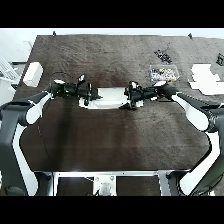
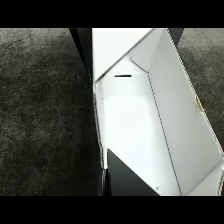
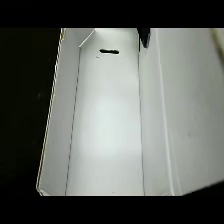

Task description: Fold the box and place the chain.

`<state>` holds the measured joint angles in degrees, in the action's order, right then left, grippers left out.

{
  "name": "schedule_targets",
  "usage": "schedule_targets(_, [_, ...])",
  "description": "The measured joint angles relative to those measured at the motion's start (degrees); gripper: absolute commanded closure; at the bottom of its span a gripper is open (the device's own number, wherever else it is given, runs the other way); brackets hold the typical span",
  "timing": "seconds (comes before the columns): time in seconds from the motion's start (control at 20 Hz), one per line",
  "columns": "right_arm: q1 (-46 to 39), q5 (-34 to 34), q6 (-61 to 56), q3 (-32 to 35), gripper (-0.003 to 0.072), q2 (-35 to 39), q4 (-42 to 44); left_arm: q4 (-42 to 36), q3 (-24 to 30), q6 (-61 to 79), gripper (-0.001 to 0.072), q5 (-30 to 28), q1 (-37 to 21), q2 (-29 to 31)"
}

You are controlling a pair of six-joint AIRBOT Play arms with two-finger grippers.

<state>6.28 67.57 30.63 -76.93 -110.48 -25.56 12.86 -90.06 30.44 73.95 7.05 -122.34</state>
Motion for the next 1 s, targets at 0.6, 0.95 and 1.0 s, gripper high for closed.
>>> schedule_targets(0.6, [-0.04,2.73,-4.02,-3.13,-0.0023,-2.34,-1.44,-0.04,0.00,0.00,0.0687,0.00,0.00,0.00])
schedule_targets(0.95, [-0.04,6.16,-6.73,-6.29,-0.0023,-4.70,-2.19,-0.02,0.00,0.00,0.0688,0.00,0.02,0.00])
schedule_targets(1.0, [-0.04,6.56,-7.15,-6.45,-0.0023,-4.79,-2.58,-0.02,0.02,0.00,0.0688,0.00,0.00,0.00])
